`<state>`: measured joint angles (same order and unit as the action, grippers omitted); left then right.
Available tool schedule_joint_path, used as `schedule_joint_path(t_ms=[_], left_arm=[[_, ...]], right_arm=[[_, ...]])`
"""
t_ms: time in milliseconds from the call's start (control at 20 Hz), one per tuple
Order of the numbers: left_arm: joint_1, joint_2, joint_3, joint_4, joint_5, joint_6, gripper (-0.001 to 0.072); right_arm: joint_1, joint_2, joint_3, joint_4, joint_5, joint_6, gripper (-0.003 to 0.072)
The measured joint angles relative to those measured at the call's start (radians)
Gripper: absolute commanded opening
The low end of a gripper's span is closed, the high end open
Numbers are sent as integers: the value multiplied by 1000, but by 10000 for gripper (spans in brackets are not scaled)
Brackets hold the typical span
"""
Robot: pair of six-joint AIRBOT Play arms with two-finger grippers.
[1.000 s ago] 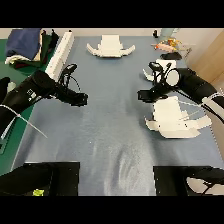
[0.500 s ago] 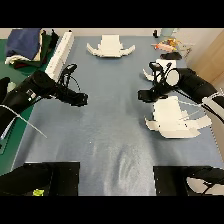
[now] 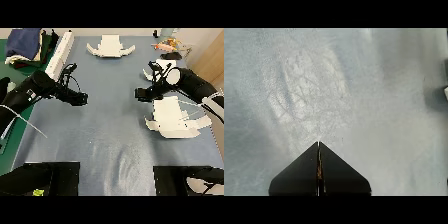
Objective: Fold the box.
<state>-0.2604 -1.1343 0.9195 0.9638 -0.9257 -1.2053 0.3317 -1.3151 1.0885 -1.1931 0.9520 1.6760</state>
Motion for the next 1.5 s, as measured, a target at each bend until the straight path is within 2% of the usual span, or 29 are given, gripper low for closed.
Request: schedule_joint_path(t_ms=[250,350,400,450,550,600,650,700,750,800,850,1050,1400,1450,1500], left_arm=[[-2,-1,0,-36,37,0,15],[-2,-1,0,-77,43,0,15],[-2,-2,0,-97,47,0,15],[-2,-4,0,-118,50,0,16],[-2,-5,0,-159,55,0,17],[-2,-5,0,-179,57,0,18],[-2,-6,0,-196,56,0,18],[-2,-6,0,-215,54,0,79],[-2,-6,0,-233,53,0,386],[-2,-6,0,-250,52,0,554],[-2,-6,0,-267,52,0,525],[-2,-6,0,-311,28,-1,524],[-2,-6,0,-337,-5,0,524],[-2,-6,0,-337,-5,0,524],[-2,-6,0,-337,-6,0,524]], right_arm=[[0,0,0,177,-61,4,7],[-10,0,14,193,-64,2,6],[-32,0,37,159,-48,3,44],[-67,0,68,109,-15,13,177],[-181,0,152,-38,89,31,390],[-255,0,191,-126,147,38,406],[-346,-2,226,-217,209,37,406],[-447,-11,253,-285,266,20,405],[-542,-27,271,-325,325,-13,406],[-642,-53,285,-333,393,-59,406],[-724,-84,294,-329,460,-103,406],[-950,-217,313,-280,627,-230,407],[-1035,-331,319,-171,718,-377,403],[-1038,-343,318,-153,730,-388,383],[-1040,-352,313,-140,746,-395,230]])
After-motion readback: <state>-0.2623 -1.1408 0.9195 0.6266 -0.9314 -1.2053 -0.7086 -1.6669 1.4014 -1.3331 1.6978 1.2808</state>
